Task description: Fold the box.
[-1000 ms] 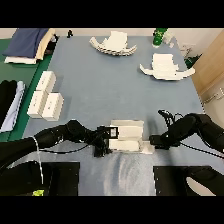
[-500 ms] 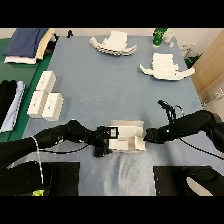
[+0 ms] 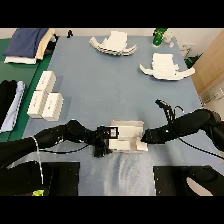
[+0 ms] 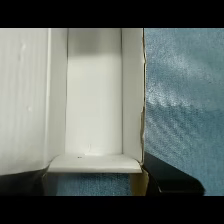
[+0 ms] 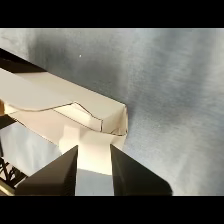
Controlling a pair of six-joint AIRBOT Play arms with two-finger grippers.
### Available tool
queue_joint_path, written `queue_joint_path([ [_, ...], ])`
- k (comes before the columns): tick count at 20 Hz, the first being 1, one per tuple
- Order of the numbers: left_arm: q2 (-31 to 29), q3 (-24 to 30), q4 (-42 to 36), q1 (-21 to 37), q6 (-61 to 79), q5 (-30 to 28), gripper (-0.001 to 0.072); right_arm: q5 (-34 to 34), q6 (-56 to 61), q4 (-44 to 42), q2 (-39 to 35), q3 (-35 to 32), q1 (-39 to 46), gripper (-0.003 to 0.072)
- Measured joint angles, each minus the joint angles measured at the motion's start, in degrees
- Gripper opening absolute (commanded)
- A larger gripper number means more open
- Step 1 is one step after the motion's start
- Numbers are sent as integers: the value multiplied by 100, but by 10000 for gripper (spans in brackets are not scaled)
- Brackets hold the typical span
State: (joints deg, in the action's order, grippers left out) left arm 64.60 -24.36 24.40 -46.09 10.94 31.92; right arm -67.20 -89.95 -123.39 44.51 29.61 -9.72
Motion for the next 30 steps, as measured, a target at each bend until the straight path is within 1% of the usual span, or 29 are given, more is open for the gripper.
queue_joint_path([
  [4,0,0,0,0,0,0,452,146,-4,28,24,72,-125,323],
  [5,0,0,0,0,0,0,452,160,-7,44,-17,107,-138,314],
  [6,0,0,0,0,0,0,452,162,11,96,-76,136,-144,276],
  [7,0,0,0,0,0,0,451,175,120,225,-153,162,-153,253],
  [8,0,0,0,0,0,0,452,179,289,444,-225,179,-164,88],
  [9,0,0,0,0,0,0,452,179,527,754,-297,190,-164,19],
  [10,0,0,0,0,0,0,452,175,789,1093,-354,199,-162,3],
  [13,0,0,0,0,0,2,452,57,1510,2120,-455,212,-162,3],
  [16,0,0,0,0,2,0,451,-35,2033,2855,-494,214,-162,9],
  [21,0,0,0,0,2,0,452,-216,2424,3456,-356,87,-162,2],
  [23,0,0,0,0,0,0,452,-142,2465,3348,-177,-146,-164,2],
  [24,0,0,0,0,0,2,452,-9,2457,3139,-92,-286,-164,2],
  [27,0,0,0,0,0,2,452,461,2127,2186,96,-643,-175,2],
  [30,0,0,4,0,4,2,452,686,1749,1480,144,-782,-234,2],
])
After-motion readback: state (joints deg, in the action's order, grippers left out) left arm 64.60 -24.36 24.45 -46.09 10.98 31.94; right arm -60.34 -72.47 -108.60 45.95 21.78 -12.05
